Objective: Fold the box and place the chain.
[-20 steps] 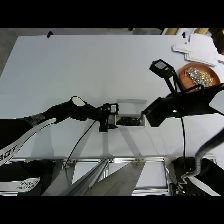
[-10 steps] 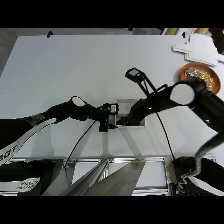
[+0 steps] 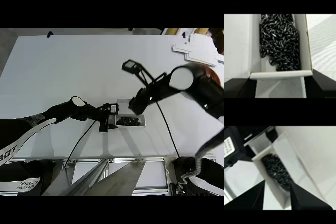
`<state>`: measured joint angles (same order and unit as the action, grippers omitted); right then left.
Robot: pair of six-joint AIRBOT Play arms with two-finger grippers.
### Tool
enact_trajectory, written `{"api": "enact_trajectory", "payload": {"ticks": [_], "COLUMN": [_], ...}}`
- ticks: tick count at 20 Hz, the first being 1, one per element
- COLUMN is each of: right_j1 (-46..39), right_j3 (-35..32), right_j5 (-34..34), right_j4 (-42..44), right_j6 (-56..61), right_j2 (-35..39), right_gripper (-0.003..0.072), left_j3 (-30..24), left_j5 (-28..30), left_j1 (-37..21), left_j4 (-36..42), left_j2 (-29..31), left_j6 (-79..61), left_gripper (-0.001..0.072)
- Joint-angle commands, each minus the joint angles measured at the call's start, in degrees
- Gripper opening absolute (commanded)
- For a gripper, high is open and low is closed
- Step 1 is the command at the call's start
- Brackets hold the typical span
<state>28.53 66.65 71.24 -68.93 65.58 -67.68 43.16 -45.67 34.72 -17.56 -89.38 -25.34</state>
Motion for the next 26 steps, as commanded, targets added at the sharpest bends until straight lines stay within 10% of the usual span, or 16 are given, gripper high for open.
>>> {"api": "enact_trajectory", "payload": {"ticks": [1,3,12,18,26], "right_j1": [-4.63,-6.64,-3.67,-0.63,5.05], "right_j3": [5.22,5.31,2.01,-11.8,-15.65], "right_j5": [-2.16,-3.78,3.32,-2.08,-6.36], "right_j4": [0.48,0.85,8.96,8.96,6.25], "right_j6": [-9.49,-15.32,-31.5,-33.14,-36.3], "right_j2": [-4.37,-9.14,-11.08,1.05,2.6], "right_gripper": [0.0211,0.0019,0.0022,0.03,0.0303], "left_j3": [0.0,0.0,0.0,0.0,0.0], "left_j5": [0.0,0.0,0.0,0.0,0.0], "left_j1": [0.02,0.02,0.02,0.02,0.02], "left_j4": [-0.02,0.0,-0.02,-0.02,0.0], "left_j2": [0.0,0.0,0.0,0.0,0.0], "left_j6": [-0.02,0.0,0.0,0.0,0.0], "left_gripper": [0.017,0.017,0.017,0.017,0.017]}}
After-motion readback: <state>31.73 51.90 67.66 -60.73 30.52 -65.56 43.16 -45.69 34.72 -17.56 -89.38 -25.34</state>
